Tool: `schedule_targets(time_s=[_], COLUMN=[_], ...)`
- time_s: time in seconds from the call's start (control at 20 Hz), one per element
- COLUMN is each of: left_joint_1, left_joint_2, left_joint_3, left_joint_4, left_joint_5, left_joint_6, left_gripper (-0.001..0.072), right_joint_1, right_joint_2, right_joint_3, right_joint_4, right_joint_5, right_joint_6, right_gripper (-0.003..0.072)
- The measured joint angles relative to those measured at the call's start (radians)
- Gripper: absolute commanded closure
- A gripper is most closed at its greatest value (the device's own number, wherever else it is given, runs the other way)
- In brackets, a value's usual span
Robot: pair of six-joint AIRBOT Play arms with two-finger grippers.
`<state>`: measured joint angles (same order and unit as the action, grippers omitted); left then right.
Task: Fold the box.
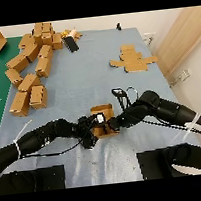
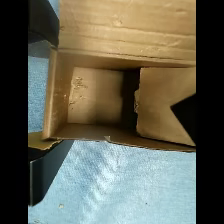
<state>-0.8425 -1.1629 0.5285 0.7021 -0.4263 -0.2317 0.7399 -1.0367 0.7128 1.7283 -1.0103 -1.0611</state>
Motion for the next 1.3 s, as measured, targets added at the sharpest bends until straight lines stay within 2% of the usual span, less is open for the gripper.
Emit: schedule_targets(time_s=[0.35,0.4,0.55,0.8,0.85,0.9,1.0,1.1,1.15,1.3], left_joint_1=[0.000,0.000,0.000,0.000,0.000,0.000,0.000,0.000,0.000,0.000], left_joint_2=[0.000,0.000,0.000,0.000,0.000,0.000,0.000,0.000,0.000,0.000], left_joint_3=[0.000,0.000,0.000,0.000,0.000,0.000,0.000,0.000,0.000,0.000], left_joint_4=[0.000,0.000,0.000,0.000,0.000,0.000,0.000,0.000,0.000,0.000], left_joint_5=[0.000,0.000,0.000,0.001,0.000,0.001,0.001,0.000,0.000,0.000], left_joint_6=[0.000,0.000,0.000,0.000,0.000,0.000,0.000,0.000,0.000,-0.001], left_gripper=[0.0189,0.0189,0.0189,0.0189,0.0189,0.0189,0.0188,0.0189,0.0189,0.0189], right_joint_1=[0.099,0.104,0.112,0.114,0.116,0.116,0.116,0.116,0.116,0.115], right_joint_2=[-0.165,-0.180,-0.206,-0.218,-0.219,-0.220,-0.220,-0.221,-0.221,-0.221], right_joint_3=[0.115,0.124,0.137,0.146,0.147,0.147,0.148,0.148,0.148,0.148], right_joint_4=[-0.148,-0.166,-0.225,-0.271,-0.274,-0.272,-0.269,-0.262,-0.257,-0.247], right_joint_5=[-0.074,-0.089,-0.119,-0.138,-0.141,-0.142,-0.142,-0.142,-0.142,-0.140], right_joint_6=[0.188,0.204,0.232,0.252,0.253,0.254,0.256,0.257,0.257,0.252], right_gripper=[0.0283,0.0357,0.0449,0.0466,0.0484,0.0534,0.0541,0.0609,0.0679,0.0683])
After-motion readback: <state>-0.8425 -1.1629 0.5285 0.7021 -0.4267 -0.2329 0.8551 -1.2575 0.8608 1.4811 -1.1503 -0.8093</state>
